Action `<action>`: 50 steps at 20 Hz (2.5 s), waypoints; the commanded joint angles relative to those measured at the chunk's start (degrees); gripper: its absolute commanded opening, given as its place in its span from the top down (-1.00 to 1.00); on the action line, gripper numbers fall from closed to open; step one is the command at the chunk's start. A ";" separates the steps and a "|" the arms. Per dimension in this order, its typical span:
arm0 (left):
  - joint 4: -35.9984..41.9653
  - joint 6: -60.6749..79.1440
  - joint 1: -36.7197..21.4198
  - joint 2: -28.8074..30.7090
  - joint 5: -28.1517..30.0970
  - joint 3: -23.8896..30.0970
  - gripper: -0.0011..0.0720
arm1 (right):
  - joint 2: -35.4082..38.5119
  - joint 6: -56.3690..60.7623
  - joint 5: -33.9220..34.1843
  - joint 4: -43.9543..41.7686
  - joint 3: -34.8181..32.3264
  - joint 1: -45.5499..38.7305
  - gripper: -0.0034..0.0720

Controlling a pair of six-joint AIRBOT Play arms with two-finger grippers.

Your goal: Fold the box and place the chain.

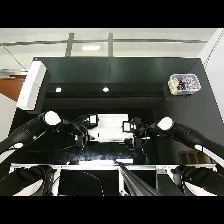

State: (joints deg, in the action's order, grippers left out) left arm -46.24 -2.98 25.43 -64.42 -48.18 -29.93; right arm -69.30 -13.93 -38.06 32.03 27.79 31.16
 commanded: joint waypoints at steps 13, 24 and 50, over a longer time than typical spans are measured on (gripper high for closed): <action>3.48 0.02 2.78 -0.04 1.44 0.02 0.44 | -0.02 0.02 0.00 -0.02 -0.02 0.04 -0.36; 7.28 -0.20 8.09 -1.68 7.67 0.02 0.52 | -0.02 0.02 0.00 -0.02 -0.02 0.04 -0.36; -4.74 -64.00 -35.23 9.27 -12.87 0.11 0.89 | -0.02 0.02 0.02 -0.02 -0.02 0.04 -0.36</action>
State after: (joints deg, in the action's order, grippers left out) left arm -49.45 -45.08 0.97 -54.65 -56.10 -29.91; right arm -69.30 -13.93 -38.02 32.01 27.79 31.16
